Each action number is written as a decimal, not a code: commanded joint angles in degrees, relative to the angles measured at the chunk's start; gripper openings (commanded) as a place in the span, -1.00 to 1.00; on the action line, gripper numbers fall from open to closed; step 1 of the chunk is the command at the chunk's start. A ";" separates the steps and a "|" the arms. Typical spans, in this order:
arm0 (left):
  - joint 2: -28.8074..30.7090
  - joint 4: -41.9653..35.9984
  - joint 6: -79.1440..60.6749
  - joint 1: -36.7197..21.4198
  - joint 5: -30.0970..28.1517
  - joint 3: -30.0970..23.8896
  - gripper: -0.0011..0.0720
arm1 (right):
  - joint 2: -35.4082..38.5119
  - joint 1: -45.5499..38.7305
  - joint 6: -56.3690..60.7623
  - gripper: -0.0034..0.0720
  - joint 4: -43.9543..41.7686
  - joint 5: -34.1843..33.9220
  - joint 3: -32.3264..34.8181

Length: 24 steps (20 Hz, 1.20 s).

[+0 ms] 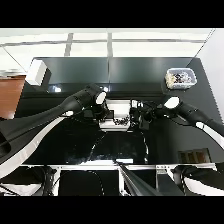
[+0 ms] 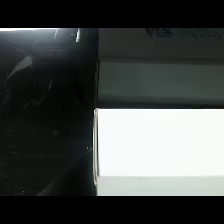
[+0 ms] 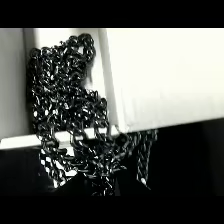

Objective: Fold the box and place the chain.

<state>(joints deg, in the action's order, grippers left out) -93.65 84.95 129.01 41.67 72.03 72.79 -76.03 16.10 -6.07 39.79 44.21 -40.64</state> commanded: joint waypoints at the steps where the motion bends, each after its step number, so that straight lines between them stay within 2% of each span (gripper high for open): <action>1: -0.02 0.07 0.00 -0.04 0.15 0.04 -0.89 | 6.58 -0.04 19.82 -0.87 12.13 -4.76 -0.09; 3: -0.02 0.07 0.00 -0.04 0.15 0.04 -0.89 | 12.61 -0.04 30.01 -0.88 16.31 -3.72 -0.85; 5: -0.02 0.04 0.00 -0.04 0.17 0.04 -0.89 | 18.25 -0.02 35.82 -0.88 15.89 0.85 -2.47; 8: -0.02 0.04 0.00 -0.04 0.22 0.04 -0.89 | 24.44 -0.02 42.18 -0.88 10.84 7.91 -6.40; 10: -0.02 0.04 0.00 -0.02 0.22 0.04 -0.89 | 26.05 0.15 43.98 -0.88 4.22 11.41 -9.77; 12: -0.02 0.04 0.00 -0.02 0.22 0.04 -0.89 | 26.12 0.61 44.19 -0.88 -4.66 13.09 -12.87; 15: -0.02 0.04 0.00 -0.04 0.17 0.04 -0.89 | 25.99 2.05 44.28 -0.88 -15.54 10.14 -14.34; 19: -0.02 0.04 0.00 -0.02 -0.02 0.04 -0.89 | 22.34 5.66 48.74 -0.86 -14.93 8.35 -12.70; 22: -0.02 0.02 0.00 -0.02 0.02 0.04 -0.89 | 18.53 6.82 51.84 -0.86 -9.84 4.96 -8.96; 23: -0.02 0.02 0.00 -0.02 0.02 0.04 -0.89 | 17.59 6.78 52.37 -0.82 -9.01 4.79 -8.09; 24: -0.02 0.02 0.00 -0.02 0.04 0.04 -0.89 | 16.90 6.78 52.39 -0.23 -8.26 4.81 -7.52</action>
<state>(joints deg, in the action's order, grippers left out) -93.65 84.97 129.01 41.67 72.18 72.79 -56.64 22.15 44.03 29.23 50.50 -50.24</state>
